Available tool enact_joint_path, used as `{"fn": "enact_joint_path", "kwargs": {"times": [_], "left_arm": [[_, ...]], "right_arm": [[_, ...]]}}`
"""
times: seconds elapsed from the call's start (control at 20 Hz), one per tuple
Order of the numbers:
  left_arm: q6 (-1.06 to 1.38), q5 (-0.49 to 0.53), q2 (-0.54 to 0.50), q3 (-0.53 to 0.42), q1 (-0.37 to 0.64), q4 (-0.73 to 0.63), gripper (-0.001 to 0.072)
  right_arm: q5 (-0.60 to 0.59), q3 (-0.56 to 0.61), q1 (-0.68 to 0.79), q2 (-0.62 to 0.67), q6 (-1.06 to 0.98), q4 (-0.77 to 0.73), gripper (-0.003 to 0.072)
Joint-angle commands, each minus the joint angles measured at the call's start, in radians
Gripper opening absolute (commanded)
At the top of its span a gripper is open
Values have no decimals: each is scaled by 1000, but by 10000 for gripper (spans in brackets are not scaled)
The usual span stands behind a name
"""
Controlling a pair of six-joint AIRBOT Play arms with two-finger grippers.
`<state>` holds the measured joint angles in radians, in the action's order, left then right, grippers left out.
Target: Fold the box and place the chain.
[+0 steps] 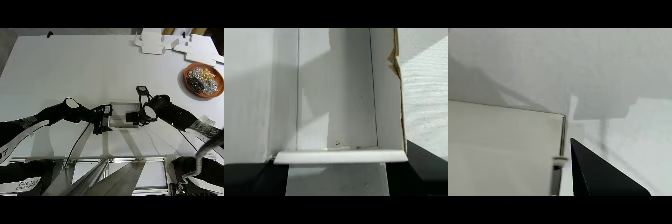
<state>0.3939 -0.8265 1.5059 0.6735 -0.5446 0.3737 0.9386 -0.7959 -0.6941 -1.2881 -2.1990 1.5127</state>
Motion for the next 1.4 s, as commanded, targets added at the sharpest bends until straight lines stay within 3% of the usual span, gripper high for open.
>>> {"fn": "enact_joint_path", "kwargs": {"times": [0.0, 0.55, 0.9, 1.05, 1.1, 1.15, 1.2, 1.35], "left_arm": [[2, 0, 0, 0, 0, 1, 133], [2, 0, 0, 0, 1, 1, 133], [3, 0, 0, 0, 1, 1, 133], [2, 0, 0, 0, 1, 1, 133], [3, 0, 0, 0, 0, 1, 133], [2, 0, 0, 0, 1, 1, 133], [3, 0, 0, 0, 1, 1, 133], [3, 0, 0, 0, 1, 1, 133]], "right_arm": [[-40, 0, -18, 0, 4, 21, 219], [8, 21, -18, 0, -35, 36, 151], [16, 30, -18, 0, -83, 35, 21], [15, 29, -17, 0, -81, 35, 22], [16, 29, -17, 1, -74, 35, 65], [17, 29, -17, 5, -65, 35, 225], [16, 29, -17, 13, -45, 35, 293], [19, 28, -15, 59, 30, 39, 294]]}}
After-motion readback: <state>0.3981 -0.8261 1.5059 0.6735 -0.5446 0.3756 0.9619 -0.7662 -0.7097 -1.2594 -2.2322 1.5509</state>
